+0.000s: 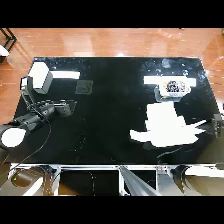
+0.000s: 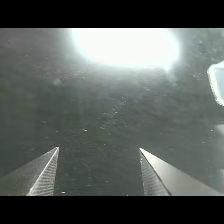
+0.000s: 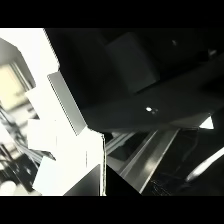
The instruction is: Fold the box and place the chain.
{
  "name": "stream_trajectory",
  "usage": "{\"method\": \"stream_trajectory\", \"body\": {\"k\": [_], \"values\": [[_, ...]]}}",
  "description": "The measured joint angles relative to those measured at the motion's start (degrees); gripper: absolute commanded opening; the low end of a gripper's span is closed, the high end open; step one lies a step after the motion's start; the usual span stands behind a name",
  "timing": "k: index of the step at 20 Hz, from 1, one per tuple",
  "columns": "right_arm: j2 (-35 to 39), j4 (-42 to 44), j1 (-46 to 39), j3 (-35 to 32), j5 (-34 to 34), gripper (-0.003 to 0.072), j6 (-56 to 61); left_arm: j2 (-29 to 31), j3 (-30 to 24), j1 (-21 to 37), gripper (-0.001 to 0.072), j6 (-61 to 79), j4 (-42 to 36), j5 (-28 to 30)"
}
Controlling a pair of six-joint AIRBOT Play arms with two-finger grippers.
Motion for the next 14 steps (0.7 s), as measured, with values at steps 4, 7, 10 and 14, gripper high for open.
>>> {"method": "stream_trajectory", "body": {"k": [4, 7, 10, 14], "values": [[7.85, 5.97, 10.69, -6.14, -5.42, 0.0020, 0.66, -0.39, 0.00, -2.19, 0.0601, 0.02, -1.27, 0.00], [15.45, 14.12, 20.11, -10.49, -12.11, 0.0020, 1.07, -2.34, 0.00, -2.86, 0.0630, -0.07, -2.43, -0.35], [23.78, 19.87, 31.36, -14.27, -22.08, 0.0020, 2.86, -6.99, 0.00, -2.99, 0.0630, -0.09, -5.16, -0.90], [32.13, 21.24, 46.80, -19.34, -34.75, 0.0020, 8.13, -15.91, 1.29, 0.59, 0.0630, 2.86, -9.66, -4.98]]}}
